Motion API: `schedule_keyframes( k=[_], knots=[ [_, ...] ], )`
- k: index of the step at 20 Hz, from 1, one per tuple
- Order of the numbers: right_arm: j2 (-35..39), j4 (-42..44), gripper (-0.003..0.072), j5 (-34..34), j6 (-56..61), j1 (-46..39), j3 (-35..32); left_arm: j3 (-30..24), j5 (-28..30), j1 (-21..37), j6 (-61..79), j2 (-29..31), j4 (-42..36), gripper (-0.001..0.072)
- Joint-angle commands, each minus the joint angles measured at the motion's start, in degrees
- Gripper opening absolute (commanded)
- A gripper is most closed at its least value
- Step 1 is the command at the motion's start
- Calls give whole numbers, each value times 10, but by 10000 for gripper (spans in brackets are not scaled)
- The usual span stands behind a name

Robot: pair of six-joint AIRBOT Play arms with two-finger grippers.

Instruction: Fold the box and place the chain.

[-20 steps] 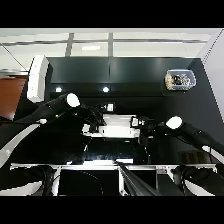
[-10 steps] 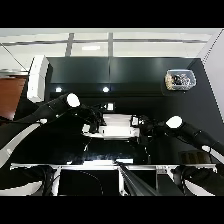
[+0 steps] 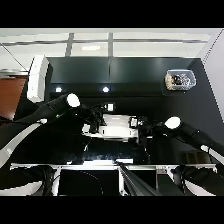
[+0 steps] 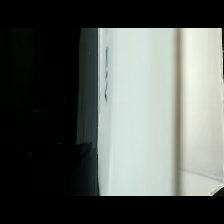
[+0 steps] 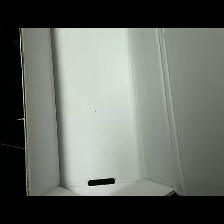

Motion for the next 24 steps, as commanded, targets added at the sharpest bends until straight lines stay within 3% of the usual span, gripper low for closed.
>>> schedule_keyframes(
  k=[1,4,6,9,12,16,20,21,22,23,24],
  knots=[
    [-3,-26,701,-18,21,17,1,0,2,0,0,-3,1,27],
    [-4,-28,699,-22,24,20,1,0,2,0,-1,-5,2,27],
    [-4,-28,568,-23,24,20,1,0,1,0,-1,-5,2,27],
    [-3,-28,567,-22,24,20,1,0,-12,1,-3,-2,3,33],
    [-4,-28,566,-22,24,20,1,0,-27,1,-9,24,52,371],
    [-3,-28,566,-22,24,20,1,0,-64,10,-122,75,144,526],
    [-3,-34,566,-11,18,20,1,0,-164,19,-209,115,238,520],
    [-4,-34,567,-11,18,20,1,0,-182,19,-242,121,250,462],
    [-4,-34,566,-11,18,20,1,0,-186,21,-274,126,255,346],
    [-3,-35,567,-10,18,20,1,1,-196,21,-302,129,255,155],
    [-3,-35,566,-10,18,20,1,1,-212,21,-314,130,254,29]
  ],
)
